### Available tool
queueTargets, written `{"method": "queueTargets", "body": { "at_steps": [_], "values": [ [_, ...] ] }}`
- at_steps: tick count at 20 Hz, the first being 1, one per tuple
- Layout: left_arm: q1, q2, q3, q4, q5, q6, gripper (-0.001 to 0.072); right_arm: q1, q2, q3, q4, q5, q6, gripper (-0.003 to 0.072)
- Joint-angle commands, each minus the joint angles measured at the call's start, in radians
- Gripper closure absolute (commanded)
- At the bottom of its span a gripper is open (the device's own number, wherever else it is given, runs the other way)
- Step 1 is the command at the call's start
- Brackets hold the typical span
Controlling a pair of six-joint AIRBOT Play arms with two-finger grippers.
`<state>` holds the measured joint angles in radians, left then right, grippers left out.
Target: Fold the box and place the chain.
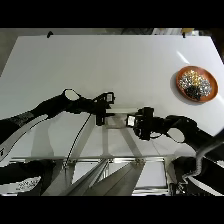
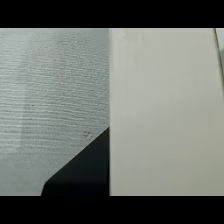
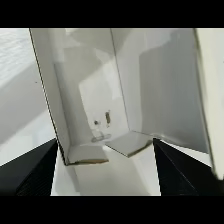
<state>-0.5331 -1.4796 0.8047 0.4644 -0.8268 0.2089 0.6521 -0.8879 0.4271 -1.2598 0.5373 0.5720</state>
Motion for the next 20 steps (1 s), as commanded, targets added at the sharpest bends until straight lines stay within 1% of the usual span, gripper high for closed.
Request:
{"method": "queueTargets", "body": {
  "at_steps": [1, 7, 9, 13, 16, 19, 20],
  "values": [
    [0.0, -0.001, 0.0, 0.0, 0.0, 0.0, 0.07, -0.062, 0.001, 0.001, 0.086, 0.022, -0.103, 0.004],
    [0.0, -0.001, 0.0, 0.0, 0.0, 0.0, 0.07, -0.14, 0.0, 0.001, 0.214, 0.025, -0.249, 0.004],
    [0.0, -0.001, 0.0, 0.0, 0.0, 0.0, 0.07, -0.173, 0.0, 0.001, 0.267, 0.04, -0.328, 0.004],
    [0.0, -0.001, 0.0, 0.0, 0.0, 0.0, 0.07, -0.242, -0.034, 0.001, 0.457, 0.109, -0.559, 0.004],
    [0.0, -0.001, 0.0, 0.0, 0.0, 0.0, 0.07, -0.319, -0.076, 0.001, 0.544, 0.13, -0.652, 0.004],
    [0.0, -0.001, 0.0, 0.0, 0.0, 0.0, 0.07, -0.379, -0.125, 0.001, 0.71, 0.206, -0.833, 0.0039],
    [0.0, -0.001, 0.0, 0.0, 0.0, 0.0, 0.07, -0.385, -0.14, 0.001, 0.74, 0.22, -0.884, 0.0039]
  ]
}}
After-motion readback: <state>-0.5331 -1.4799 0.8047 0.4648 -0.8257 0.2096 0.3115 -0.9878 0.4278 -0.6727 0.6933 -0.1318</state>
